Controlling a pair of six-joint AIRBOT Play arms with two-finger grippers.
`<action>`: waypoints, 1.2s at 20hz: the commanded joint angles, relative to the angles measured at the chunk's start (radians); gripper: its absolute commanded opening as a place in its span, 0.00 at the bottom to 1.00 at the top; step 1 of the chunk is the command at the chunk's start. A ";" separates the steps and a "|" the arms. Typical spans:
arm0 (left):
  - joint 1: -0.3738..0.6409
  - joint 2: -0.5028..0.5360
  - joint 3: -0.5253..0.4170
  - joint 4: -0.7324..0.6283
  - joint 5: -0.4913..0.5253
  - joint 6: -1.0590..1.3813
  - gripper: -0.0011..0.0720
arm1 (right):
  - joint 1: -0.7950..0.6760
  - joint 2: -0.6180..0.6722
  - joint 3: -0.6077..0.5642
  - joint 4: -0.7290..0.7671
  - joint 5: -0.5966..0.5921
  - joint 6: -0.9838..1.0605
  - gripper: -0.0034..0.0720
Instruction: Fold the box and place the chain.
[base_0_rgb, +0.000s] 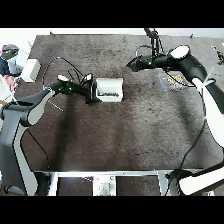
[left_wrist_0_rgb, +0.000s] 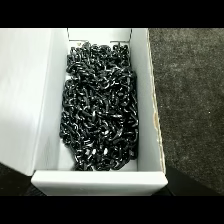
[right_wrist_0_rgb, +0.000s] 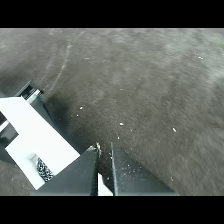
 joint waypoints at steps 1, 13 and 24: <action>0.000 0.000 0.000 0.000 0.000 0.000 0.66 | -0.034 -0.132 0.091 0.136 0.164 -0.223 0.17; 0.000 0.000 0.000 0.000 0.000 0.000 0.66 | 0.049 -0.196 0.118 0.058 0.361 -0.466 0.20; 0.000 0.000 0.000 0.000 0.000 0.000 0.66 | 0.124 -0.191 0.118 -0.049 0.298 -0.534 0.36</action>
